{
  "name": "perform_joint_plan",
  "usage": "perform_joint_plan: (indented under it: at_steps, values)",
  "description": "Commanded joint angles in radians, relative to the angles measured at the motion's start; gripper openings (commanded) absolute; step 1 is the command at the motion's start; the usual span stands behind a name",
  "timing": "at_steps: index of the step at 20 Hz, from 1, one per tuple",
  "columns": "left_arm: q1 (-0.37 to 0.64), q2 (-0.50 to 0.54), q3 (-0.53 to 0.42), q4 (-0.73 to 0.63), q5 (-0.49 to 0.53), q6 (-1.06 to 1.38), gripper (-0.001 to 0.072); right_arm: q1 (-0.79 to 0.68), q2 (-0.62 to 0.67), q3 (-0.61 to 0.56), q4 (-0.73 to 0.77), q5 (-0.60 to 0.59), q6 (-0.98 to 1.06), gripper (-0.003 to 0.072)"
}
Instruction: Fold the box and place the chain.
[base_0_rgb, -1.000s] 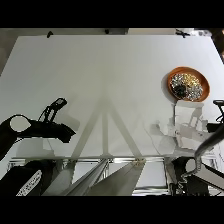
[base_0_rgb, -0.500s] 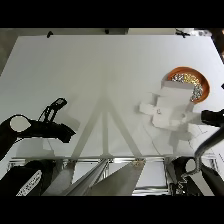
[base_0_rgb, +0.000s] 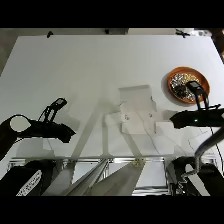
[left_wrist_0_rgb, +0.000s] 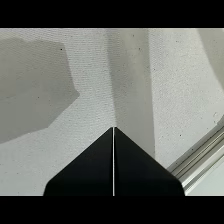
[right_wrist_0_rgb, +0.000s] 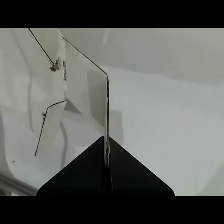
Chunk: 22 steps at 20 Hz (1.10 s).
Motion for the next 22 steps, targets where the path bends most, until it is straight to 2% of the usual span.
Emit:
perform_joint_plan:
  at_steps: [1, 7, 13, 18, 22]
  values:
    - [-0.001, 0.0, 0.0, 0.0, 0.0, 0.0, 0.0009, 0.162, 0.001, -0.083, 0.039, -0.173, 0.003, 0.001]
    - [0.0, -0.001, 0.0, 0.0, 0.008, 0.0, 0.0009, 0.279, -0.137, -0.158, 0.042, -0.354, 0.082, 0.0011]
    - [-0.001, -0.001, 0.0, -0.01, 0.003, -0.003, 0.0009, 0.296, -0.209, -0.158, 0.042, -0.386, 0.082, 0.0012]
    - [-0.001, -0.001, 0.0, -0.211, 0.13, 0.008, 0.001, 0.296, -0.209, -0.158, 0.043, -0.389, 0.082, 0.0013]
    - [-0.001, -0.001, 0.0, -0.34, 0.154, 0.137, 0.0011, 0.296, -0.209, -0.157, 0.044, -0.389, 0.083, 0.0013]
